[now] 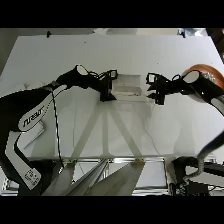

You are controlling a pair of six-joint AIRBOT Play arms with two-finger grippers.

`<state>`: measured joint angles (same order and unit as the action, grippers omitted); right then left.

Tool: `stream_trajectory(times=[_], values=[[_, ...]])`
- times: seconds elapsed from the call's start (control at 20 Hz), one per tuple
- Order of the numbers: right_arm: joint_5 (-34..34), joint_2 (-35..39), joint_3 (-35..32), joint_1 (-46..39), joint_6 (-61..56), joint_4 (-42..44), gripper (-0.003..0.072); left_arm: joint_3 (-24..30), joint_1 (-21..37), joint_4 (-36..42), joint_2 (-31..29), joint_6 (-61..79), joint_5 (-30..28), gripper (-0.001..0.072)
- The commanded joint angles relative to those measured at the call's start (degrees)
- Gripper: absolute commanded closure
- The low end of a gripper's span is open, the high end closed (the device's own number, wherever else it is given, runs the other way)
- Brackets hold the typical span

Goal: Fold the box and place the chain.

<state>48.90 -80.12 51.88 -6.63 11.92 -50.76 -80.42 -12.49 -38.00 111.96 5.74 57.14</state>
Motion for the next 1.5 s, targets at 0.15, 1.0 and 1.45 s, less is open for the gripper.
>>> stream_trajectory(times=[0.15, 1.0, 1.45], values=[[-4.63, -3.10, 0.02, 2.84, 9.57, 8.79, 0.0357, 0.00, 0.00, -0.02, -0.02, 0.00, 0.07, 0.0691], [-5.01, -4.11, 0.02, 4.42, 9.57, 10.78, 0.0514, 0.00, 0.00, -0.02, -0.02, 0.00, 0.07, 0.0691], [-5.25, -7.98, 0.02, 4.42, 9.53, 13.97, 0.0442, 0.00, 0.07, -0.68, -0.13, 0.26, 0.07, 0.0691]])
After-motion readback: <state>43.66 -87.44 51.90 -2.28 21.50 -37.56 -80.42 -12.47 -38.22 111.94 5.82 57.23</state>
